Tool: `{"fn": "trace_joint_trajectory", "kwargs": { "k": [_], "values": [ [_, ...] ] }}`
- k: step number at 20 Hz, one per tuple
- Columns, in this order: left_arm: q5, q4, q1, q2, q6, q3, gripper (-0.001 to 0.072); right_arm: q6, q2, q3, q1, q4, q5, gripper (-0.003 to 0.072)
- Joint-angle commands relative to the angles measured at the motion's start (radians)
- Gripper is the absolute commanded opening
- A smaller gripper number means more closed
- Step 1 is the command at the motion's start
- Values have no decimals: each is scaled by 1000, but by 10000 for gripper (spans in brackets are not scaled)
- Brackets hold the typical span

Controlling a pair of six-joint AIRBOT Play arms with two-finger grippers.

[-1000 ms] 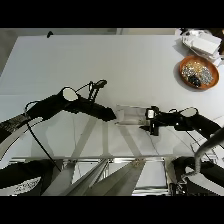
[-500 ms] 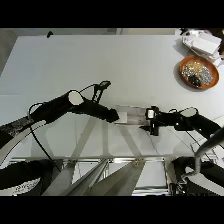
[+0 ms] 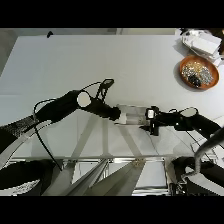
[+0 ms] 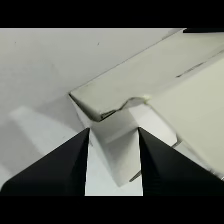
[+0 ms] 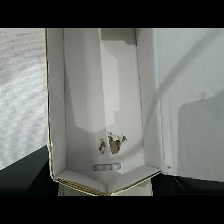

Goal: Fold the box and place the chain.

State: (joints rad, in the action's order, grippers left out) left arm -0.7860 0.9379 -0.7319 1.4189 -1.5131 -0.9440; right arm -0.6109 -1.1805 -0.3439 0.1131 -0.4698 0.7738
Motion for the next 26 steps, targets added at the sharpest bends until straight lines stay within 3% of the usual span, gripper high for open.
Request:
{"fn": "trace_joint_trajectory", "kwargs": {
  "k": [1, 6, 19, 26],
  "values": [
    [-12, 99, -33, 16, -117, -46, 349, 0, 0, 0, 0, 0, 0, 408],
    [-118, 246, -56, 20, -269, -82, 349, 0, 0, 0, 0, 0, 0, 408],
    [-150, 328, -133, 114, -454, -164, 340, 0, 0, 0, 0, 0, 0, 408],
    [-393, 425, -129, 201, -566, -343, 340, 0, 0, 0, 0, 0, 0, 408]
  ]
}}
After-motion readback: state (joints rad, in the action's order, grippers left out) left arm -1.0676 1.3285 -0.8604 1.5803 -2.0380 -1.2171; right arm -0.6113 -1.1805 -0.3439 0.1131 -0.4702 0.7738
